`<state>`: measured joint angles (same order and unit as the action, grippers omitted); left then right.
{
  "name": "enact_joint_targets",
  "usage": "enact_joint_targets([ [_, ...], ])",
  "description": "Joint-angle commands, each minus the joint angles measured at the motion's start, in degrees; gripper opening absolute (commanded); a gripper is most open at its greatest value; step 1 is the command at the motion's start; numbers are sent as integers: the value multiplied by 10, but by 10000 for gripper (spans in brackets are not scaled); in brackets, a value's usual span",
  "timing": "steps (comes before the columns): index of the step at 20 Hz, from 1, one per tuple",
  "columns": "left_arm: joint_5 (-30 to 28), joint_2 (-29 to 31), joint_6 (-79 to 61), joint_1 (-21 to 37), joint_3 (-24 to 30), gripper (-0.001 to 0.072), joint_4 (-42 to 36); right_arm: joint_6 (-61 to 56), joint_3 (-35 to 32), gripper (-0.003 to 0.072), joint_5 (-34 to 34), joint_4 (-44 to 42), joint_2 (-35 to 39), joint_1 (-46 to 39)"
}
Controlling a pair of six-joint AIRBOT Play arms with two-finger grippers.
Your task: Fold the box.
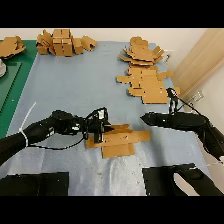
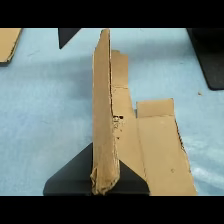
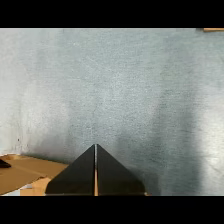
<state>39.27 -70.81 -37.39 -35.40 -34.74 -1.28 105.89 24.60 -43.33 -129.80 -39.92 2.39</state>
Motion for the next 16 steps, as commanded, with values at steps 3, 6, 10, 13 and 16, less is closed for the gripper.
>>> enact_joint_targets([
  [3,18,1,-3,5,21,17,0,-5,0,23,5,0,0,0],
  [6,17,1,-1,5,24,17,0,-5,0,23,5,0,0,0],
  [10,17,-1,2,5,24,16,0,-9,0,23,5,0,0,0],
  [13,19,-3,13,5,24,16,24,-9,0,23,5,0,0,0],
  [16,18,-3,33,4,24,16,66,-9,0,23,5,0,0,0],
])
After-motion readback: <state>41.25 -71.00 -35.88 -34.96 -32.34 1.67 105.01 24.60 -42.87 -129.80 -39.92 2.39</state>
